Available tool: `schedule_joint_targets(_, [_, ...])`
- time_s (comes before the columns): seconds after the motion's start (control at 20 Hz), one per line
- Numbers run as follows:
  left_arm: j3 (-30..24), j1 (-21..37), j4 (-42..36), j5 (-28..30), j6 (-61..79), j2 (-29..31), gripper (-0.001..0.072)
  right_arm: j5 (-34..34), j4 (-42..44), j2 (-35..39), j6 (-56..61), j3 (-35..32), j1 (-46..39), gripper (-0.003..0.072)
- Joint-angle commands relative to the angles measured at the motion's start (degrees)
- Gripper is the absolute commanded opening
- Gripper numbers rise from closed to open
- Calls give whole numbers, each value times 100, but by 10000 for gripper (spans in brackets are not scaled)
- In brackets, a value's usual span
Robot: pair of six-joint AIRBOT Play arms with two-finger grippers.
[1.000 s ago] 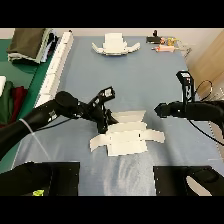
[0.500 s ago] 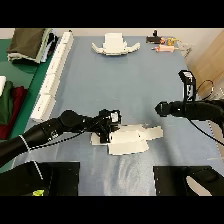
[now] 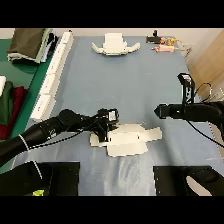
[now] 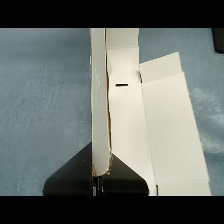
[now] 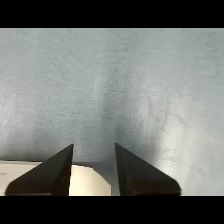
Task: Fold the box.
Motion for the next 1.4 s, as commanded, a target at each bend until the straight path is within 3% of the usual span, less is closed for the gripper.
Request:
schedule_joint_targets(0.0, [0,614,-450,-1241,595,61,15,-50,26,-2,0,-122,2,415])
schedule_joint_targets(0.1, [0,782,-444,-1471,643,57,16,-44,109,-2,-2,-133,2,415])
schedule_joint_targets(0.8, [-107,763,-581,-1606,592,-684,18,-48,160,-2,-4,-133,4,415])
schedule_joint_targets(1.35, [-254,763,-651,-1845,201,-682,18,-50,216,-2,-52,-133,4,415])
